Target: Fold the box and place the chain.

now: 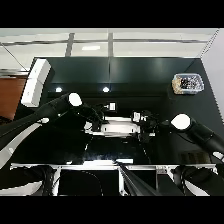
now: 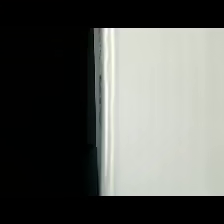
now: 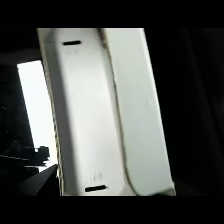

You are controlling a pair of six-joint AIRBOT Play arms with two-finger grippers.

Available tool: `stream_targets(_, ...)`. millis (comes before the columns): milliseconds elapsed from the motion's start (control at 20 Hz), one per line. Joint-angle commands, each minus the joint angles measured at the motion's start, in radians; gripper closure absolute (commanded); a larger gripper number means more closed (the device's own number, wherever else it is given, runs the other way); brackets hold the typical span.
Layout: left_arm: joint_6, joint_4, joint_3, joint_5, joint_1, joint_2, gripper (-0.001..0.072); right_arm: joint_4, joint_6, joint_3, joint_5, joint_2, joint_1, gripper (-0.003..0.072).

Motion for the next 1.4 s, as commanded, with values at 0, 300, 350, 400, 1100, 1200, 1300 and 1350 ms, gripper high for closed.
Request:
stream_targets(0,-0.001,0.0,0.0,0.004,0.0,0.0,0.0679,0.06,-0.135,0.001,0.047,-0.054,-0.001,0.0056)
stream_targets(300,-0.001,0.0,0.0,0.004,0.0,0.0,0.0679,0.056,-0.171,0.0,0.042,-0.14,-0.043,0.0057)
stream_targets(350,-0.001,0.0,0.0,0.004,0.0,0.0,0.0679,0.058,-0.171,0.0,0.042,-0.143,-0.063,0.0057)
stream_targets(400,-0.001,0.0,0.0,0.004,0.0,0.0,0.0679,0.061,-0.172,0.001,0.045,-0.145,-0.078,0.0057)
stream_targets(1100,-0.001,0.0,0.0,0.0,0.0,0.0,0.0679,0.076,-0.225,0.001,0.032,-0.222,-0.071,0.0057)
stream_targets(1200,-0.001,0.0,0.0,0.0,0.0,0.0,0.0679,0.079,-0.222,0.001,0.027,-0.222,-0.071,0.0057)
stream_targets(1300,-0.001,0.0,0.0,0.0,0.0,0.0,0.0679,0.078,-0.222,0.001,0.027,-0.222,-0.071,0.0058)
stream_targets(1350,-0.001,0.0,0.0,0.0,0.0,0.0,0.0679,0.078,-0.222,0.001,0.027,-0.222,-0.071,0.0058)
